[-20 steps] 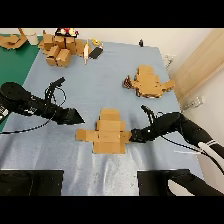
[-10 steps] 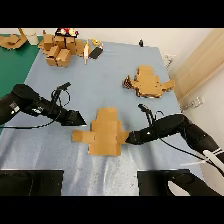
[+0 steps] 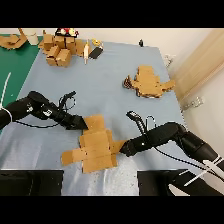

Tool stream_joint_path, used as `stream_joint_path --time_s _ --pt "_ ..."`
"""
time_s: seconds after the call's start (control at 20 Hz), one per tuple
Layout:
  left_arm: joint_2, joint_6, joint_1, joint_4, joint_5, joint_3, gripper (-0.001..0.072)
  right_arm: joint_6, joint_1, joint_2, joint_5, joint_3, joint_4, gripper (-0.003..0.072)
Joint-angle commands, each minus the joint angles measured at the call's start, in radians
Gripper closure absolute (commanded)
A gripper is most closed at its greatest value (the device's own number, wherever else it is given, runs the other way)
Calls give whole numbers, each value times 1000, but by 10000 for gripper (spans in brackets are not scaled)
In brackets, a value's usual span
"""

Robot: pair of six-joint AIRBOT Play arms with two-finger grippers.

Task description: Fold the box.

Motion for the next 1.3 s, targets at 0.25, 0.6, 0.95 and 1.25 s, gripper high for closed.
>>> stream_joint_path --time_s 0.25,0.6,0.95,1.25 --pt "-31 179 18 -161 23 -53 229 -6 19 2 14 -2 -5 684" --pt "-131 328 18 -265 -104 -53 299 -6 19 2 14 -2 -6 684" --pt "-137 398 21 -265 -134 -53 522 -2 19 2 15 -2 -7 684" --pt "-138 440 19 -264 -137 -53 550 7 19 2 31 -2 -9 683"
